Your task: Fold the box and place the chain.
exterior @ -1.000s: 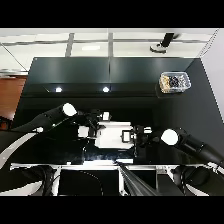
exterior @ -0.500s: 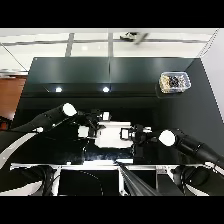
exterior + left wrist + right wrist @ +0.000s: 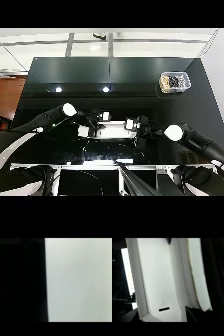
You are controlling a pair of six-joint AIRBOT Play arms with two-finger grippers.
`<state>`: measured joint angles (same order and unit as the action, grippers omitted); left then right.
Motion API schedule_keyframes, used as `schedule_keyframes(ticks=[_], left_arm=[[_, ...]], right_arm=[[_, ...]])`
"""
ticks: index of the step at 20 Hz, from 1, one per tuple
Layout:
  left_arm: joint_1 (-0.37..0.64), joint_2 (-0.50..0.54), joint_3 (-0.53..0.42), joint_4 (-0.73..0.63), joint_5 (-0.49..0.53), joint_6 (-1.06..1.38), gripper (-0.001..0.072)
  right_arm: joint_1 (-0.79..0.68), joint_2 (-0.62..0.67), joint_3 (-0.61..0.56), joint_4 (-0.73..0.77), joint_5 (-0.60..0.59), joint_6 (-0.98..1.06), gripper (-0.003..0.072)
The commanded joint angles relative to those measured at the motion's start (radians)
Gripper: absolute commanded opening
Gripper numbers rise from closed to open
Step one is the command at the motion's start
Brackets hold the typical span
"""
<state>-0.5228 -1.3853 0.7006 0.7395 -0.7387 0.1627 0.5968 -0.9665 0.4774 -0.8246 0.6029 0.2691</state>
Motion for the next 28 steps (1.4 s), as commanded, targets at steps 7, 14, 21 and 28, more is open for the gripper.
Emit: schedule_keyframes(ticks=[7,14,21,28], left_arm=[[0.000,0.000,0.001,0.001,0.001,0.001,0.0024],[0.000,0.000,0.001,0.001,-0.002,0.001,0.0024],[0.000,0.000,0.001,0.001,-0.002,0.001,0.0024],[0.000,0.006,0.001,0.005,-0.005,0.002,0.0023]], right_arm=[[-0.029,0.014,0.010,0.012,-0.022,-0.019,0.0631],[-0.029,0.014,0.010,0.011,-0.025,-0.019,0.0631],[-0.029,0.014,0.010,0.011,-0.023,-0.020,0.0631],[-0.030,-0.005,0.010,0.076,0.067,-0.142,0.0631]])
